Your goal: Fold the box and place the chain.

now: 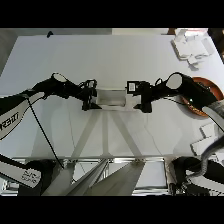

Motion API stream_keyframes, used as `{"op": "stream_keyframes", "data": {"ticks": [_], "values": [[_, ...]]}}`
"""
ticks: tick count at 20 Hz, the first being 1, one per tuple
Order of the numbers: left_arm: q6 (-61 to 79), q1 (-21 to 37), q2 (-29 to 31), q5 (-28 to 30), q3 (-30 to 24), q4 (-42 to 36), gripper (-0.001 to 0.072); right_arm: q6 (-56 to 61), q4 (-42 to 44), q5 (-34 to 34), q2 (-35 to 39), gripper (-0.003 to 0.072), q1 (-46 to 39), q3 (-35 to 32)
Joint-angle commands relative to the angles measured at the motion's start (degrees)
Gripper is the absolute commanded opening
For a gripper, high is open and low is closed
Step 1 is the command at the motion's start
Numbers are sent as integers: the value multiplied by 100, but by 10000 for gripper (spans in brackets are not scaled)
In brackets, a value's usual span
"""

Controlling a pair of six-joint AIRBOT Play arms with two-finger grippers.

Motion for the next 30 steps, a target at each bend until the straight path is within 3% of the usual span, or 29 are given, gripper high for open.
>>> {"op": "stream_keyframes", "data": {"ticks": [1,2,3,4,5,8,13,15,19,23,26,30], "values": [[-7,2,4,15,0,-13,318,118,46,184,221,576,4,2],[-7,2,4,13,0,-13,318,122,173,151,299,551,4,2],[-7,2,4,15,0,-13,318,153,411,118,350,469,4,2],[-7,2,4,13,0,-13,318,153,726,125,354,295,9,2],[-7,2,4,13,0,-13,318,155,986,109,343,13,63,0],[-7,2,4,15,0,-13,318,308,1410,-535,216,11,426,0],[-7,2,4,13,0,-13,318,811,2629,-2771,-299,11,741,0],[-7,2,4,13,0,-13,318,896,2841,-3042,-610,11,605,0],[-7,2,4,13,0,-13,318,1204,2852,-2986,-1056,11,380,0],[-7,2,4,13,0,-13,318,1185,2841,-2555,-800,12,372,0],[-7,2,4,13,0,-13,318,1187,2166,-1895,-227,12,334,0],[-7,2,4,13,0,-13,318,1182,1078,-422,404,16,26,-2]]}}
